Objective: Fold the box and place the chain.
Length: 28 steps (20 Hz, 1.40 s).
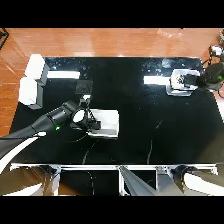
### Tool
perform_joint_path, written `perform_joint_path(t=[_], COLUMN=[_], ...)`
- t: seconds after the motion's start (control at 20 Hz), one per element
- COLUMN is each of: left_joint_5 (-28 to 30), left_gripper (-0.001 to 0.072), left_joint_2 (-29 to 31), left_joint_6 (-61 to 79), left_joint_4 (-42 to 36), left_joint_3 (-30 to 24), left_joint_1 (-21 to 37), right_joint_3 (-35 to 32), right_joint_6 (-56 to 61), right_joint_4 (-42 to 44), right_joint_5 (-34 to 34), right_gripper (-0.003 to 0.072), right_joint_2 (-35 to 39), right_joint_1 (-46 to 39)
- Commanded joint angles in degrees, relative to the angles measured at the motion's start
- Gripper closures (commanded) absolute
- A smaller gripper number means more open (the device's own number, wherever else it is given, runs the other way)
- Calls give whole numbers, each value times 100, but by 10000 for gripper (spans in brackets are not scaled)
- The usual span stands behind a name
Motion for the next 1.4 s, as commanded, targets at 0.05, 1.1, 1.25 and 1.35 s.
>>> perform_joint_path(t=[0.05,1.1,1.25,1.35], left_joint_5=[-15,-22,-35,-35], left_gripper=[691,691,691,691], left_joint_2=[0,0,0,0], left_joint_6=[2,0,0,0], left_joint_4=[2,-2,-2,-2], left_joint_3=[0,0,0,0], left_joint_1=[0,0,0,0], right_joint_3=[1729,2710,2710,2710], right_joint_6=[236,857,855,855], right_joint_4=[271,-479,-479,-479], right_joint_5=[-50,601,507,470], right_gripper=[-33,84,257,260], right_joint_2=[-1849,-3309,-3309,-3309], right_joint_1=[-472,-673,-667,-669])
